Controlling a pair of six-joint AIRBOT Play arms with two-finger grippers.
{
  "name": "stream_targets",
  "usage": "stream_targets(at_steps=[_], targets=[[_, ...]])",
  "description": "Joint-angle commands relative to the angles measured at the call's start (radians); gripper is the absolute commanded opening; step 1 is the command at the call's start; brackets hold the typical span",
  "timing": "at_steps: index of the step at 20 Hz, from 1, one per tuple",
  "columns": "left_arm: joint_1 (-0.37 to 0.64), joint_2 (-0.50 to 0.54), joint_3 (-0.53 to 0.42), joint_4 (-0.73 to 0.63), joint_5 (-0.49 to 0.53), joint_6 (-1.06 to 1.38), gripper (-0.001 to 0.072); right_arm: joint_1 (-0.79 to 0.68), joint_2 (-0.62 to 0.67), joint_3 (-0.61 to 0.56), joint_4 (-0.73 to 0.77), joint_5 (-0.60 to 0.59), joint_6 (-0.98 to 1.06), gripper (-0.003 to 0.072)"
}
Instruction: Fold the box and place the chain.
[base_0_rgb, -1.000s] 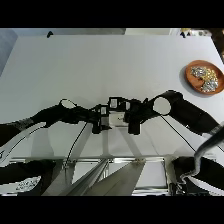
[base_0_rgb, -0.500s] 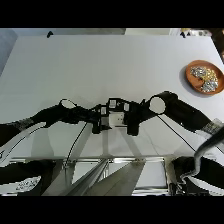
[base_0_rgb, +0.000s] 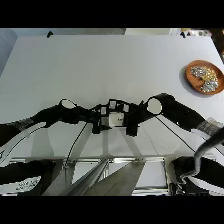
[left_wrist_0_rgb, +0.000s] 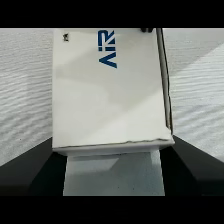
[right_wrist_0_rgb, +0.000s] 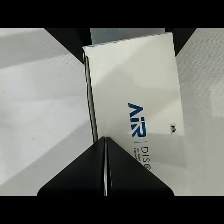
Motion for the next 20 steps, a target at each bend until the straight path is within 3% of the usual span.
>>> stream_targets(at_steps=[1,7,11,16,20], targets=[[0.0,0.001,0.001,0.0,0.0,0.0,0.0152,0.0,-0.016,-0.003,-0.003,-0.006,0.014,0.002],[0.0,0.001,0.001,0.0,0.0,0.0,0.0152,0.0,0.033,-0.002,-0.012,-0.006,0.016,0.002],[0.0,0.001,0.001,0.0,0.0,0.0,0.0152,-0.007,0.106,-0.002,-0.106,-0.005,0.077,0.002],[0.0,0.001,0.001,0.0,0.0,0.0,0.0152,-0.097,0.117,-0.003,-0.108,0.146,0.102,0.002],[0.0,0.001,0.001,0.0,0.0,0.0,0.0152,-0.114,0.117,-0.003,-0.099,0.151,0.101,0.002]])
